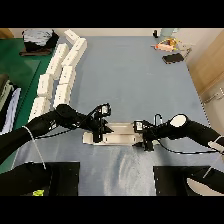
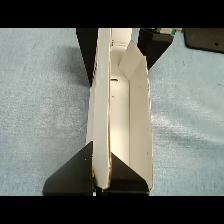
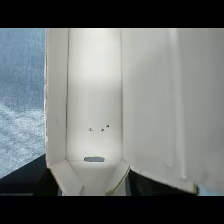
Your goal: Fold the box.
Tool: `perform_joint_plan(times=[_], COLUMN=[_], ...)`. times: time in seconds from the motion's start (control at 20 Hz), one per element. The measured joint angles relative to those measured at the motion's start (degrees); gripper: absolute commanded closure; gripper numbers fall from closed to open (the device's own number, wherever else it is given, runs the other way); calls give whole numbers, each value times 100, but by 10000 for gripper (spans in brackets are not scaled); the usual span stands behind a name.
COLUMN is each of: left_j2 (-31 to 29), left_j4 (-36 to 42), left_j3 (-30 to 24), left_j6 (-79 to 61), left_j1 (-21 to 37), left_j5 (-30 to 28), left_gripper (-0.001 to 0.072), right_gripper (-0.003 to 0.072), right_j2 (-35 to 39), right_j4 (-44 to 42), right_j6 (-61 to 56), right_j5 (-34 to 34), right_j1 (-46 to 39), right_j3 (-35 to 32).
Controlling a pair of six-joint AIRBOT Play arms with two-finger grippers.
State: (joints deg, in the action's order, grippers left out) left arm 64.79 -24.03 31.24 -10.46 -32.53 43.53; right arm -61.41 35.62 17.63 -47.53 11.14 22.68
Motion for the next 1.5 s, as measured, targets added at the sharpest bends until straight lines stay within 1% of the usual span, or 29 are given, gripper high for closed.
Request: perform_joint_plan(times=[0.5, 0.55, 0.6, 0.65, 0.75, 0.8, 0.85, 0.9, 0.95, 1.0, 1.1, 1.15, 1.2, 1.25, 1.3, 1.4, 1.5], left_j2=[4, 4, 9, 37, 7, 0, -35, -94, -175, -295, -625, -831, -1067, -1294, -1545, -1969, -2221], left_j4=[227, 243, 234, 83, 330, 192, 258, 293, 111, 26, -525, -767, -1088, -1357, -1561, -1851, -1886], left_j3=[-7, -7, -11, -26, -2, -15, -4, 0, -9, -4, -7, 0, 0, -2, 0, 0, 0], left_j6=[-13, -9, 2, 0, 22, 11, 57, 181, 374, 671, 1569, 2076, 2612, 3091, 3560, 4339, 5178], left_j1=[0, 0, -2, -11, -4, -2, 2, 24, 33, 68, 184, 254, 323, 398, 463, 527, 470], left_j5=[-96, -96, -151, -146, -140, -57, -144, -140, -87, -70, -42, 39, 212, 417, 608, 1073, 1300], left_gripper=[694, 606, 364, 297, 296, 295, 293, 228, 69, 38, 54, 154, 392, 649, 698, 698, 697], right_gripper=[164, 164, 164, 164, 163, 163, 164, 164, 164, 163, 163, 164, 163, 164, 163, 163, 164], right_j2=[0, 0, 0, 0, 0, 0, 0, 0, 0, 0, 0, 0, 0, 0, 0, 0, 0], right_j4=[0, 0, 0, -2, -2, -2, -2, -2, -2, 0, -2, -2, -2, 0, -2, 0, 0], right_j6=[0, 0, 2, 2, 2, 2, 2, 2, 2, 2, 2, 2, 0, 0, 0, 0, 0], right_j5=[0, 0, 0, 11, 15, 15, 13, 13, 13, 11, 9, 9, 9, 9, 7, 7, 4], right_j1=[0, 0, 0, 7, 7, 7, 7, 7, 7, 7, 7, 7, 7, 7, 7, 7, 4], right_j3=[0, 0, 0, 0, 0, 0, 0, 0, 0, 0, 0, 0, 0, 0, 0, 0, 0])
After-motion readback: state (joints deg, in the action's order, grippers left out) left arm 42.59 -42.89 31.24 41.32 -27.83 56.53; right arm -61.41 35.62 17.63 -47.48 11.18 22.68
